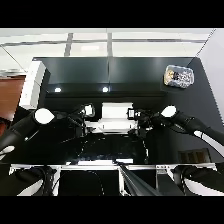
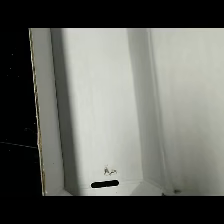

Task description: Fold the box and place the chain.

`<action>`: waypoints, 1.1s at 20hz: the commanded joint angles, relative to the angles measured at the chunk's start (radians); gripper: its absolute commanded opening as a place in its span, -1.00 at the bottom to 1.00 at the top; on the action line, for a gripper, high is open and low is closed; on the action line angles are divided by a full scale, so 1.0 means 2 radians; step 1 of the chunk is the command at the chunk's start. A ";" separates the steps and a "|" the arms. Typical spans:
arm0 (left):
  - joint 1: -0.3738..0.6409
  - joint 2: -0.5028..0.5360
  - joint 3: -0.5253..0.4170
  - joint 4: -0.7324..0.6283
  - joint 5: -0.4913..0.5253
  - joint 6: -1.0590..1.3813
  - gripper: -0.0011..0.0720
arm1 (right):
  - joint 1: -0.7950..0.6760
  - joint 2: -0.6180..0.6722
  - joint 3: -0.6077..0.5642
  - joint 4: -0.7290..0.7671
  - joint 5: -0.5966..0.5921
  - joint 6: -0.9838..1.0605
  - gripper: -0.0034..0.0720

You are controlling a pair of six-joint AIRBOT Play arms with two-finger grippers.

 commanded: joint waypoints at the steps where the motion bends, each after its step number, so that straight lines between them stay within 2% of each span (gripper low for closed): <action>1: 0.010 -0.048 0.006 -0.033 -0.026 0.129 0.93 | 0.001 0.000 0.000 0.000 0.000 0.000 -0.32; 4: 0.011 -0.077 0.006 -0.068 -0.025 0.151 0.93 | 0.001 0.000 0.000 0.000 0.000 0.000 -0.32; 8: 0.011 -0.089 0.006 -0.076 -0.024 0.168 0.93 | 0.001 0.000 0.000 0.000 0.000 0.000 -0.32; 11: 0.010 -0.093 0.006 -0.135 -0.027 0.186 0.89 | 0.001 0.000 0.000 0.000 0.000 0.000 -0.32; 13: 0.007 -0.093 0.006 -0.144 -0.029 0.186 0.41 | 0.001 0.000 0.000 0.000 0.000 0.000 -0.32; 15: 0.007 -0.093 0.006 -0.148 -0.031 0.174 -0.17 | 0.001 0.000 0.000 0.000 0.000 0.000 -0.32; 16: 0.007 -0.093 0.007 -0.148 -0.031 0.172 -0.37 | 0.001 0.000 0.000 0.000 0.000 0.000 -0.32; 22: 0.002 -0.097 0.007 -0.153 -0.026 0.172 -0.49 | 0.001 0.000 0.000 0.000 0.000 0.000 -0.32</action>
